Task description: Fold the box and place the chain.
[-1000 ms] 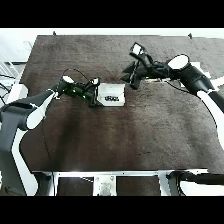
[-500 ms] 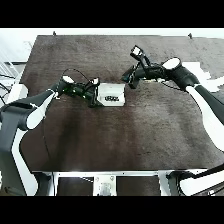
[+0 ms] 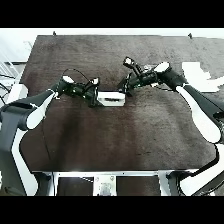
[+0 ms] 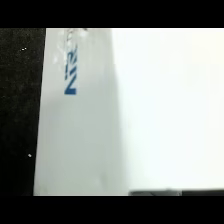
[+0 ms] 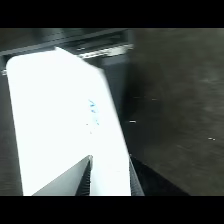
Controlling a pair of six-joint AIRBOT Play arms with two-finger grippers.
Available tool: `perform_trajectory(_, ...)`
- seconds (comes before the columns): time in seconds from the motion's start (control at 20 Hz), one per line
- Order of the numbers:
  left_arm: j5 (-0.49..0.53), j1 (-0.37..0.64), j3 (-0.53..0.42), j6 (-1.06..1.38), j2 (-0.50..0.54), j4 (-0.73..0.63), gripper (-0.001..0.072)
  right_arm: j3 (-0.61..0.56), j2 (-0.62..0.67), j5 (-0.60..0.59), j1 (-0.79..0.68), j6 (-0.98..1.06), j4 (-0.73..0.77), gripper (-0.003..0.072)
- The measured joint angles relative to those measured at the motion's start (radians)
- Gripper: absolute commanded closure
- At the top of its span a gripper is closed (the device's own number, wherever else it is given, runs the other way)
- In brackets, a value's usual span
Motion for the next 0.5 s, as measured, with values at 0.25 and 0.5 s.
perform_trajectory(0.25,0.0,0.0,0.0,0.0,0.0,0.0,0.0059,0.001,-0.004,0.036,0.026,-0.002,0.003,0.039)
perform_trajectory(0.5,0.0,0.0,0.0,0.0,0.0,0.0,0.0059,0.001,-0.006,0.056,0.04,-0.002,0.008,0.0391)
